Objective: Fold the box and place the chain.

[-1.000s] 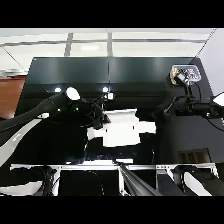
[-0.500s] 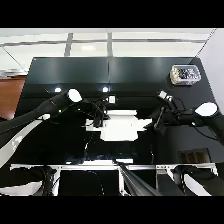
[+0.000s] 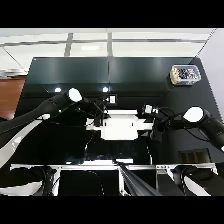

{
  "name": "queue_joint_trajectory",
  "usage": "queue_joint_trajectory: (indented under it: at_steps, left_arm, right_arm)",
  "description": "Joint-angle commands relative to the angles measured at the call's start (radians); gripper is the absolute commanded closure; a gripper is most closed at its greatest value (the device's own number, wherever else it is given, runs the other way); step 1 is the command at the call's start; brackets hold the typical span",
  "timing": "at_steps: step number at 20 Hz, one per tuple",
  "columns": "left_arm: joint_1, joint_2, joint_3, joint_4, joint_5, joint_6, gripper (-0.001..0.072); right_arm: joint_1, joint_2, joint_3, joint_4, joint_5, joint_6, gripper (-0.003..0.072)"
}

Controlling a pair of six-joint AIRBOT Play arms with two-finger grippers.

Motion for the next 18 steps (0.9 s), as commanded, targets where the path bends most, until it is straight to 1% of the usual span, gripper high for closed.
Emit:
queue_joint_trajectory:
  at_steps: [1,4,8,11,15,18]
  left_arm:
    - [-0.005,0.0,0.001,0.016,0.06,0.031,0.0685]
    - [-0.007,-0.001,0.001,0.014,0.102,0.035,0.0685]
    - [-0.007,-0.001,0.001,0.014,0.081,0.035,0.0685]
    - [-0.007,-0.001,0.001,0.014,0.082,0.034,0.0684]
    - [-0.01,-0.001,0.001,0.013,0.082,0.034,0.0684]
    - [-0.01,-0.001,0.001,0.013,0.082,0.034,0.0684]
  right_arm:
    - [0.066,-0.002,0.0,-0.046,-0.016,-0.034,-0.0013]
    - [0.115,-0.003,0.0,-0.072,-0.083,-0.045,-0.0013]
    - [0.17,-0.014,-0.003,-0.071,-0.112,-0.06,-0.0013]
    - [0.183,-0.034,-0.035,-0.047,-0.213,-0.06,-0.0013]
    - [0.204,-0.064,-0.037,0.005,-0.235,-0.099,-0.0012]
    - [0.25,-0.097,-0.044,0.004,-0.346,-0.138,-0.0013]
